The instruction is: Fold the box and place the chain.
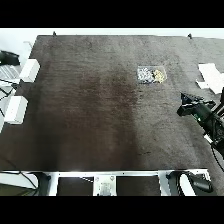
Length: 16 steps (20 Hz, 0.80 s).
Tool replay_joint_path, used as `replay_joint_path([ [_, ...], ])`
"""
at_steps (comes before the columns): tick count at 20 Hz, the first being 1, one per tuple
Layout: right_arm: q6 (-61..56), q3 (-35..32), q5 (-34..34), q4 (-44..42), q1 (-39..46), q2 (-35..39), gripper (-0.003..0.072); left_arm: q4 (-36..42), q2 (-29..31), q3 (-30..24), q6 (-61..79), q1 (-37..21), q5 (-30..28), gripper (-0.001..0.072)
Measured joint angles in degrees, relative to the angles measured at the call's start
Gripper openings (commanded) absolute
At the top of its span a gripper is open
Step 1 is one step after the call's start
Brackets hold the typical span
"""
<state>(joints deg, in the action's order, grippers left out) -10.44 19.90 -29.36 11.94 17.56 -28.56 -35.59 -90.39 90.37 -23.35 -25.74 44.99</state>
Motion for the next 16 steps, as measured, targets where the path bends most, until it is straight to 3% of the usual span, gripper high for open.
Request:
replay_joint_path([
  [3, 0.0, 0.0, 0.0, -2.7, 0.0, 0.9, 0.0003, 6.3, 11.1, -5.2, 3.9, 2.6, -0.7, 0.0013],
  [6, 0.0, 0.0, 0.0, -4.0, 0.0, 2.8, 0.0003, 10.2, 22.8, -14.0, 10.0, 7.6, -5.2, 0.0013],
  [12, -2.6, -1.0, -0.2, -2.0, 0.0, 9.0, 0.0004, 19.8, 46.4, -40.7, 20.5, 16.2, -11.2, 0.0013],
  [16, -4.0, -4.9, -0.3, -0.1, 0.0, 15.2, 0.0004, 23.9, 58.6, -59.5, 22.7, 19.7, -15.1, 0.0014],
])
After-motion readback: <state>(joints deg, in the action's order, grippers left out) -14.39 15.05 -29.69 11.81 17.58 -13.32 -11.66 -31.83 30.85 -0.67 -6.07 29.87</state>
